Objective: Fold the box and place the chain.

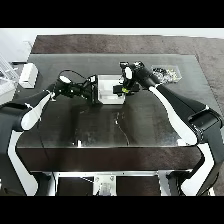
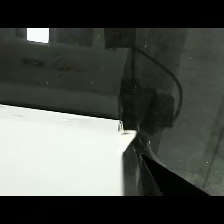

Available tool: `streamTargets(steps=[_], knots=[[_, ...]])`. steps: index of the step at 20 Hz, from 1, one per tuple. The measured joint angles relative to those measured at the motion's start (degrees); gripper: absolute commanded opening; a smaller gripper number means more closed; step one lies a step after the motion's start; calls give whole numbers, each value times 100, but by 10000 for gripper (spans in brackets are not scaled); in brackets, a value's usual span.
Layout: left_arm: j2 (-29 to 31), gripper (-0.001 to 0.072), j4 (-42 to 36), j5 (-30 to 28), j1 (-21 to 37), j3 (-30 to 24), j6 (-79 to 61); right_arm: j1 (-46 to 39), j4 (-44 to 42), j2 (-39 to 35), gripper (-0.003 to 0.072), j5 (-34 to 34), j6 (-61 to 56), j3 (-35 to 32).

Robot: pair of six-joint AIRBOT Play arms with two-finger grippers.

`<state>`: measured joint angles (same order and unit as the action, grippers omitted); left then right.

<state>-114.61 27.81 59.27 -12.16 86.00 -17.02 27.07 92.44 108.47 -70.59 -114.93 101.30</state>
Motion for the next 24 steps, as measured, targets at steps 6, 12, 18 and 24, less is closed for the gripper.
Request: streamTargets(steps=[6, 12, 18, 24], knots=[[0, 519, 0, -2, 0, 0, 2, -74, 101, -551, 468, 20, 219, 61], [0, 519, 0, -4, 0, 0, 7, -501, 636, -1416, 468, 474, 990, 72], [0, 519, 0, -4, 0, 0, 7, -2059, 306, -1290, 467, 879, 1742, 61], [0, 519, 0, -7, 0, 0, 7, -3040, -1141, -540, 500, 1384, 2800, 61]])
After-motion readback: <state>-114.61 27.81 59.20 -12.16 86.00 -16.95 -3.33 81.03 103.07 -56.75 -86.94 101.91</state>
